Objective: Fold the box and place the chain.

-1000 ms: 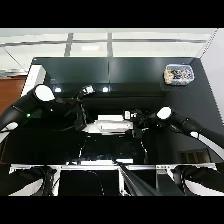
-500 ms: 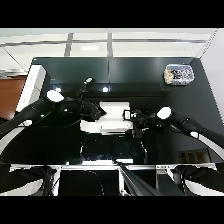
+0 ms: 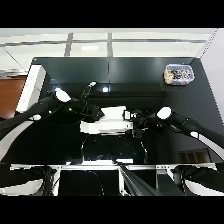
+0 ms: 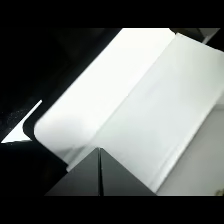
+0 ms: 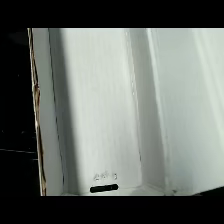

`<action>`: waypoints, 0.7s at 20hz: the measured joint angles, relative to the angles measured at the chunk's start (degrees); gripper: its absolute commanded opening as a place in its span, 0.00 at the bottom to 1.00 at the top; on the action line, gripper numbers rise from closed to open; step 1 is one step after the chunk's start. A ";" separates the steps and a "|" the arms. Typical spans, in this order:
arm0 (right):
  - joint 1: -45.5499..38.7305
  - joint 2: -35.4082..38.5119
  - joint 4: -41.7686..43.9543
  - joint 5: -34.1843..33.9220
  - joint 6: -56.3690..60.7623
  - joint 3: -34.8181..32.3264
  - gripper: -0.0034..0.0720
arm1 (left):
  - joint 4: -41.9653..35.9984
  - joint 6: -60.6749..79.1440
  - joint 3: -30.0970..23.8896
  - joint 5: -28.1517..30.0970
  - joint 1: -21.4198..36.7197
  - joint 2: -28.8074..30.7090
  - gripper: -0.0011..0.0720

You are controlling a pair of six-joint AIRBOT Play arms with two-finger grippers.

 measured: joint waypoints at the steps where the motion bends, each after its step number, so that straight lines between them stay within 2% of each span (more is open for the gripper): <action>1: 0.00 0.00 0.04 0.00 0.07 0.00 0.31 | 1.20 -0.74 1.55 -1.73 1.01 0.96 0.05; 3: 0.00 0.00 0.07 0.00 0.13 0.00 0.31 | 4.00 -1.88 3.58 -6.21 3.21 4.39 0.05; 5: 0.00 0.00 0.09 -0.02 0.13 0.00 0.31 | 5.51 -2.51 3.23 -8.85 4.79 8.94 0.05; 9: 0.00 0.00 0.09 -0.02 0.13 0.00 0.31 | 6.54 2.14 -3.08 -10.67 5.09 15.82 0.06; 10: 0.00 0.00 0.09 -0.02 0.13 0.00 0.31 | 6.75 6.08 -4.92 -11.10 4.90 16.57 0.19; 11: 0.00 0.00 0.09 -0.02 0.13 0.00 0.31 | 7.45 11.34 -6.84 -11.10 4.72 17.03 0.66; 12: 0.00 0.00 0.09 -0.02 0.13 0.00 0.31 | 8.15 16.94 -8.46 -10.91 4.52 17.29 0.99; 14: 0.00 0.00 0.09 -0.02 0.13 0.00 0.31 | 8.81 28.06 -11.21 -8.76 4.04 17.35 0.99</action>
